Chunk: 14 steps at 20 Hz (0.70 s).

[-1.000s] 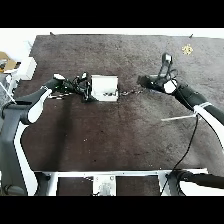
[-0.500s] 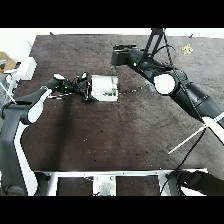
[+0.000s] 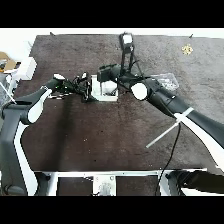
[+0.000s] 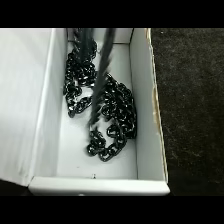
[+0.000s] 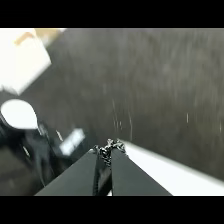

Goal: Fold the box and place the chain.

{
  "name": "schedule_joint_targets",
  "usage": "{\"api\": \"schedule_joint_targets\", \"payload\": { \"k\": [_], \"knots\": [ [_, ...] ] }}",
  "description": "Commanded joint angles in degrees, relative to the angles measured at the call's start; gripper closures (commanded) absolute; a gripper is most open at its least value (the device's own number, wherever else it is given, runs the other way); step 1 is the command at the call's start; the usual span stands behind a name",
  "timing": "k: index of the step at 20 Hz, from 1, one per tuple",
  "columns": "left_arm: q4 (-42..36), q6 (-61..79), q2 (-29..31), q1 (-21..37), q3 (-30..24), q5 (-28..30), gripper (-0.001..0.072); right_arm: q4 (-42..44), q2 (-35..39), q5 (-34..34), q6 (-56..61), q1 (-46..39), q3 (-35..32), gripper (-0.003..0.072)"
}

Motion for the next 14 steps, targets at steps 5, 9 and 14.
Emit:
{"api": "schedule_joint_targets", "payload": {
  "k": [5,9,14],
  "knots": [
    [0.00,0.02,-0.02,0.00,0.02,0.00,0.0438,-0.22,-4.68,7.19,3.02,-4.52,-4.83,0.0344],
    [0.00,0.02,-0.02,0.00,0.02,0.00,0.0438,-2.01,-4.68,15.47,3.08,-10.64,-4.87,0.0372],
    [0.00,0.02,-0.02,0.00,0.02,0.00,0.0438,-1.75,-4.68,15.06,5.27,-18.16,-7.56,0.0373]
  ]
}}
